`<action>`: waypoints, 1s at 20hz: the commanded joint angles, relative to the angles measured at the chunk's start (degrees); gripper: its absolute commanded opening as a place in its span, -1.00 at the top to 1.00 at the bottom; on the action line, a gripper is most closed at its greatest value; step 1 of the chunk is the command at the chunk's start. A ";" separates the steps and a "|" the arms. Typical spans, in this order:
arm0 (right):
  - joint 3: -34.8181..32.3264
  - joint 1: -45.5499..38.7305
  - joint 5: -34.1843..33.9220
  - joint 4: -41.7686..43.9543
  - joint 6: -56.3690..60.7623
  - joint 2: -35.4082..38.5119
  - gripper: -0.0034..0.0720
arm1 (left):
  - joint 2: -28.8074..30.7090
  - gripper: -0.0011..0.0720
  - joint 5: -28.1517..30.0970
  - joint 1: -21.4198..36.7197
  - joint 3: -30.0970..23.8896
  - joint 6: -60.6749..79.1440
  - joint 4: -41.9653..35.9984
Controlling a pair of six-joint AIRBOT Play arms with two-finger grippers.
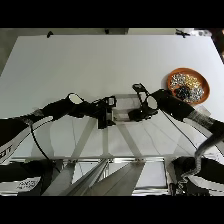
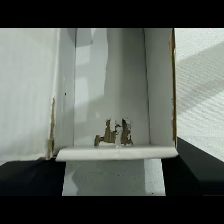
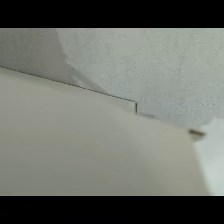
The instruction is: Fold the box and place the chain.
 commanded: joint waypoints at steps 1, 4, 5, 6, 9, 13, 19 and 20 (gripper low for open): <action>0.07 0.07 0.26 0.09 0.00 0.04 0.12 | -0.02 -0.03 0.04 -0.02 -0.02 0.02 -0.02; 0.07 0.04 0.24 0.09 -0.02 0.04 0.12 | -0.02 -0.03 0.04 -0.02 -0.02 0.02 -0.02; 0.07 0.04 0.22 0.07 -0.02 0.04 0.12 | -0.02 -0.03 0.04 -0.02 -0.02 0.02 -0.02; 0.07 0.07 0.09 0.09 0.00 0.04 0.12 | -0.02 -0.03 0.04 -0.02 -0.02 0.02 -0.02; 0.07 0.07 0.04 0.09 0.00 0.04 0.12 | -0.02 -0.03 0.04 -0.02 -0.02 0.02 -0.02; 0.07 0.07 -0.20 0.09 0.00 0.04 0.13 | -0.02 -0.03 0.04 -0.02 -0.02 0.00 -0.02; 0.07 0.07 -0.17 0.42 0.46 0.04 0.41 | -0.02 -0.03 0.04 -0.02 -0.02 0.02 -0.02; 0.07 0.07 -0.17 0.76 0.46 0.04 0.46 | -0.02 -0.03 0.04 -0.02 -0.02 0.00 -0.02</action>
